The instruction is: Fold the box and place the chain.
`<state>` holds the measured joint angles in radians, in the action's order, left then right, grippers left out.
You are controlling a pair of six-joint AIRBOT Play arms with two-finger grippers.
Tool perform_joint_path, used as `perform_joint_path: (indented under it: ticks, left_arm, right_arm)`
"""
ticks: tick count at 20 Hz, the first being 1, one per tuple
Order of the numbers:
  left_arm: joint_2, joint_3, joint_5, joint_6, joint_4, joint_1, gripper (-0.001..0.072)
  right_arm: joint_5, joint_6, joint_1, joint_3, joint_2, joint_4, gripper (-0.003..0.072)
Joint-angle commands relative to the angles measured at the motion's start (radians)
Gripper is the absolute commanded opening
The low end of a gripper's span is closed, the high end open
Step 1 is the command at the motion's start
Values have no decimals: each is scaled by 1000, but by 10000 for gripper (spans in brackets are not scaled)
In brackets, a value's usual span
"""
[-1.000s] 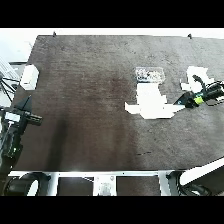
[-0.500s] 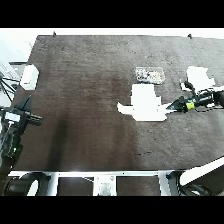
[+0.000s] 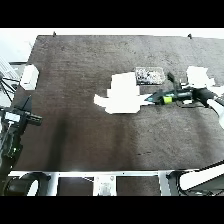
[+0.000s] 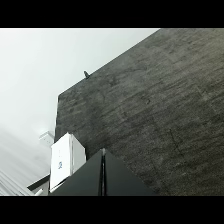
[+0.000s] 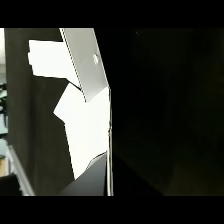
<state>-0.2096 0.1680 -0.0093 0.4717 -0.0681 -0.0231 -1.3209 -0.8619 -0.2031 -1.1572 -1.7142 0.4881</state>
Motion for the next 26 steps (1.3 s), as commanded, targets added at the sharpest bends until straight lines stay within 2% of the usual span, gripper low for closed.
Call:
perform_joint_path:
  ticks: [1, 7, 12, 17, 26]
  left_arm:
    - [1, 1, 0, 0, 0, 0, 21]
    - [1, 1, 0, 0, 0, 0, 21]
    - [1, 1, 63, 1, -1, 0, 21]
    - [1, 1, 62, 0, 0, 0, 21]
    - [1, 2, -105, -7, 0, 0, 22]
  right_arm:
    - [151, -35, 137, -48, 5, -39, 11]
    - [150, -127, 204, -205, -108, 30, 10]
    - [150, -132, 207, -270, -202, 56, 11]
    - [150, -129, 208, -309, -206, 74, 11]
    - [139, -135, 217, -312, -206, 72, 12]
